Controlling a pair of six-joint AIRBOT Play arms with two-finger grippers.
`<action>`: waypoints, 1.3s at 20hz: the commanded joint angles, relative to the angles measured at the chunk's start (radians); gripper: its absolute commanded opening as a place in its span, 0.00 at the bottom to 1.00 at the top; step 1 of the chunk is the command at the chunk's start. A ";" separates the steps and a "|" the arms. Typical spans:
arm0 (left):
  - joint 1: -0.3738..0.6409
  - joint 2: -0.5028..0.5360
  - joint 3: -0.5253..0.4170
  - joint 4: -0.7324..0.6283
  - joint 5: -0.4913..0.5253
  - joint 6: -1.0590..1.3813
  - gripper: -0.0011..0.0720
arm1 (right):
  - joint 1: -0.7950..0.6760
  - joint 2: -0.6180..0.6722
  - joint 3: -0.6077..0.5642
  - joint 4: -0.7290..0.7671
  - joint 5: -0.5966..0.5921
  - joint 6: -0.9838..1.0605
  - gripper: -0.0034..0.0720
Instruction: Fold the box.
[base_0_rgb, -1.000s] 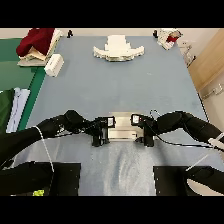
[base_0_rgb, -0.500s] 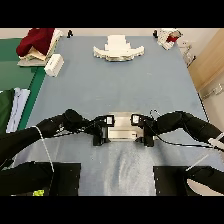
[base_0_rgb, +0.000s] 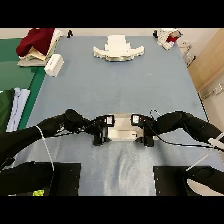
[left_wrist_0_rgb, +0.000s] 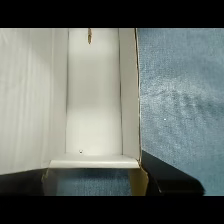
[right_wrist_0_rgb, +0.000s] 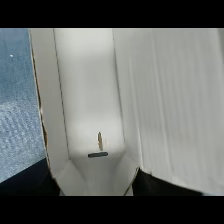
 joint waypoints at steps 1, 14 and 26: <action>0.001 0.000 0.000 0.001 -0.003 0.003 0.59 | 0.000 0.000 0.001 0.000 0.001 0.000 0.80; 0.001 0.000 0.001 0.001 -0.003 0.002 0.59 | 0.000 0.000 0.001 0.000 0.001 0.000 0.80; 0.001 0.000 0.000 0.001 -0.003 0.002 0.59 | 0.000 0.008 0.002 -0.020 -0.002 0.028 1.00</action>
